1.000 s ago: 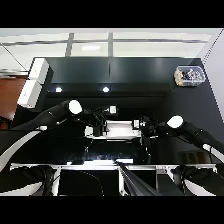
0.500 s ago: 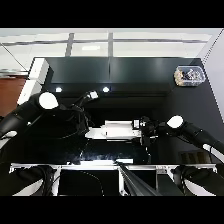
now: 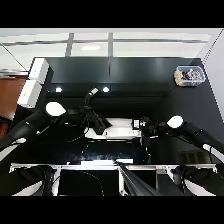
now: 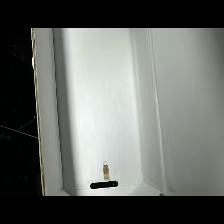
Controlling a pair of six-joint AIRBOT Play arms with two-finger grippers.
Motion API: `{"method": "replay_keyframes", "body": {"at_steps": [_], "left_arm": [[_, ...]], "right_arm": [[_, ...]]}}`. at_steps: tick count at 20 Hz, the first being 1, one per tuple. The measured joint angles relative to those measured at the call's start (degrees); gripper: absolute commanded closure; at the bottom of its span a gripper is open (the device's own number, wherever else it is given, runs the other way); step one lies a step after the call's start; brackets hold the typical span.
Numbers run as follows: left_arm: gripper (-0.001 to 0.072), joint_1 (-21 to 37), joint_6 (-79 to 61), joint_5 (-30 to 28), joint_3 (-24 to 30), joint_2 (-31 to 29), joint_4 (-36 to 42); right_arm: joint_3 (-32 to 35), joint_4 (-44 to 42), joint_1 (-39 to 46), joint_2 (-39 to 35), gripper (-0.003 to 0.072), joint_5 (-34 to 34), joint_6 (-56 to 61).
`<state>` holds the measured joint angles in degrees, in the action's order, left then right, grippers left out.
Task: Fold the box and place the chain.
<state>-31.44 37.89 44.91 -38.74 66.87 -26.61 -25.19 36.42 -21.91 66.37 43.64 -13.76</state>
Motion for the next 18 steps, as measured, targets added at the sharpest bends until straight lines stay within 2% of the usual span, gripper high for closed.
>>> {"method": "replay_keyframes", "body": {"at_steps": [3, 7, 13, 18], "left_arm": [[0.0681, -1.99, -1.09, -9.53, 0.39, 2.62, 2.05], [0.0682, -3.54, -1.79, -15.69, 0.57, 4.70, 1.31], [0.0681, -4.57, -2.10, -15.32, 0.55, 6.64, -3.21], [0.0682, -1.53, -1.90, -12.07, -0.55, 4.68, -7.19]], "right_arm": [[0.00, -0.02, 0.00, 0.00, 0.0206, 0.00, 0.20], [0.02, -0.04, 0.00, 0.00, 0.0206, 0.00, 0.39], [0.00, -0.04, 0.00, 0.00, 0.0206, 0.00, 0.46], [0.00, -0.04, 0.00, 0.00, 0.0206, 0.02, 0.59]]}}
